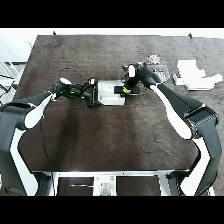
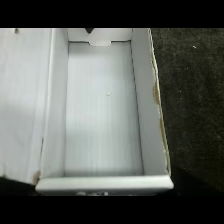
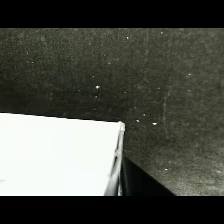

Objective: Fold the box and place the chain.

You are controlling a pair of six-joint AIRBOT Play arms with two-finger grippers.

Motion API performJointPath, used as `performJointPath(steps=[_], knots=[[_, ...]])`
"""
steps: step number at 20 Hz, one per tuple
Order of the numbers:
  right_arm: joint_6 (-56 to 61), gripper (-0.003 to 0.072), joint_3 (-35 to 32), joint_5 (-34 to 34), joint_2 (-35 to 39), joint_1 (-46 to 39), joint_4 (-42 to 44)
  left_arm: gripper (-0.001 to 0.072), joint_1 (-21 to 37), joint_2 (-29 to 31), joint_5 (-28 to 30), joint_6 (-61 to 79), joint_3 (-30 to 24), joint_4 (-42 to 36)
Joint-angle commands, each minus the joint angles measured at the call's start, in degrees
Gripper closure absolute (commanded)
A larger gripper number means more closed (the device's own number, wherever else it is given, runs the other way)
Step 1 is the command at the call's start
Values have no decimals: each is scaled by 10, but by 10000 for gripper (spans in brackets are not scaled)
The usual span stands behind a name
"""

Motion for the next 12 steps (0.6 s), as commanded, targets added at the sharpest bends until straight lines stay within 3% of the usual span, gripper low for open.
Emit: performJointPath(steps=[1,2,3,7,8,10,12], knots=[[1,576,1,1,-2,1,8,373,0,0,1,0,0,0],[1,598,1,2,-2,1,9,374,0,0,1,0,0,0],[1,666,1,2,-2,1,8,374,0,0,1,0,0,0],[1,654,1,3,-1,1,7,373,0,0,1,0,0,0],[1,501,3,3,-1,0,7,373,0,0,1,0,0,0],[1,470,13,11,0,0,7,373,0,0,1,0,0,0],[-6,259,28,34,0,0,7,373,0,0,1,0,0,0]])
